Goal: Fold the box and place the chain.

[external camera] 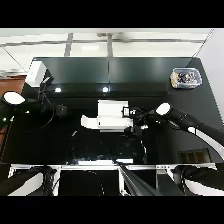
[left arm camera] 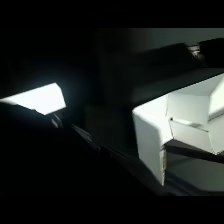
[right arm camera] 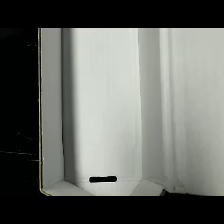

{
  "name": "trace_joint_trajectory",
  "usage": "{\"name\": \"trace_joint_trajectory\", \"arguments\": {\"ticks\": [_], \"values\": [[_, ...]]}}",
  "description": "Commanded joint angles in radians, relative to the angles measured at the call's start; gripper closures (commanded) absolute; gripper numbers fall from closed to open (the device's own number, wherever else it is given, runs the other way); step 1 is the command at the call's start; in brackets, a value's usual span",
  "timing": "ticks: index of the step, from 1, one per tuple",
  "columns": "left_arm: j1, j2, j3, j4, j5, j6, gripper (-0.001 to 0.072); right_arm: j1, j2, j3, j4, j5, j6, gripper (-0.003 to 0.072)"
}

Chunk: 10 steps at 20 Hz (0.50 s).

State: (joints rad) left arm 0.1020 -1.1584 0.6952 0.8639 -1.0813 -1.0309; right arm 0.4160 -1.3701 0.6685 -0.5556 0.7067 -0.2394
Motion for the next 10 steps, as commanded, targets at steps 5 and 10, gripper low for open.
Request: {"name": "trace_joint_trajectory", "arguments": {"ticks": [5,10], "values": [[0.048,-0.299,-0.019,-0.188,-0.117,-0.121,0.0686,0.001,0.0,0.001,0.001,-0.001,0.001,0.0193],[-0.134,-0.346,-0.002,-0.22,-0.044,-0.094,0.0684,0.001,0.0,0.001,0.001,-0.001,0.001,0.0193]]}}
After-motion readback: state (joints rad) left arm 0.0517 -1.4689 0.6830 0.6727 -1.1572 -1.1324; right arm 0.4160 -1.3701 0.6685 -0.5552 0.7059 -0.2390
